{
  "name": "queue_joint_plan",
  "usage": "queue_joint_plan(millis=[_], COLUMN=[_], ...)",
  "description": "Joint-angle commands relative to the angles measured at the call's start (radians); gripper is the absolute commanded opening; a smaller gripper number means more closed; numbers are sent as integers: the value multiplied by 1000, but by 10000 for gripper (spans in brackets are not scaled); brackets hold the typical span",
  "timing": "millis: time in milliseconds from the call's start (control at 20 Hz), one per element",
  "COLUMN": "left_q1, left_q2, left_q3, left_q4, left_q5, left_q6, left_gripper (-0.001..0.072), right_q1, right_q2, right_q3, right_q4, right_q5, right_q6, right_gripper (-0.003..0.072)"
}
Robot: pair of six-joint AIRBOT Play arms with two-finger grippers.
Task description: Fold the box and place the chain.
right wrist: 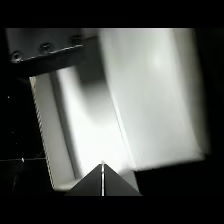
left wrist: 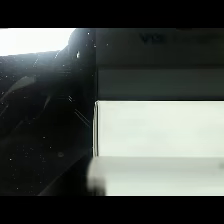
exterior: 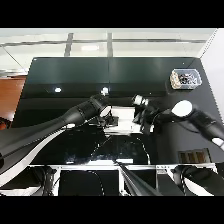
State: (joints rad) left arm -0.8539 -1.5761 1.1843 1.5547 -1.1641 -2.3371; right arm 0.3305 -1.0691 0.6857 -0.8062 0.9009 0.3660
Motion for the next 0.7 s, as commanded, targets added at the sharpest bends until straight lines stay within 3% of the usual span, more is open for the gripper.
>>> queue_joint_plan(millis=[0,100,200,300,450,500,650], left_q1=[1,1,1,1,1,1,1], left_q2=[0,0,0,0,0,0,0], left_q3=[0,0,0,0,0,0,0], left_q4=[0,0,0,0,0,0,0], left_q5=[3,3,4,4,4,4,3], left_q6=[-1,-1,-1,-1,-1,-1,-1], left_gripper=[25,25,25,25,25,25,25], right_q1=[-141,-292,-460,-599,-649,-638,-581], right_q2=[116,163,159,157,87,46,-74], right_q3=[132,120,41,-101,-261,-275,-274], right_q4=[-286,-420,-463,-262,357,429,429], right_q5=[252,279,219,114,187,195,120], right_q6=[521,718,946,1092,606,572,587], right_gripper=[18,18,18,17,9,11,16])
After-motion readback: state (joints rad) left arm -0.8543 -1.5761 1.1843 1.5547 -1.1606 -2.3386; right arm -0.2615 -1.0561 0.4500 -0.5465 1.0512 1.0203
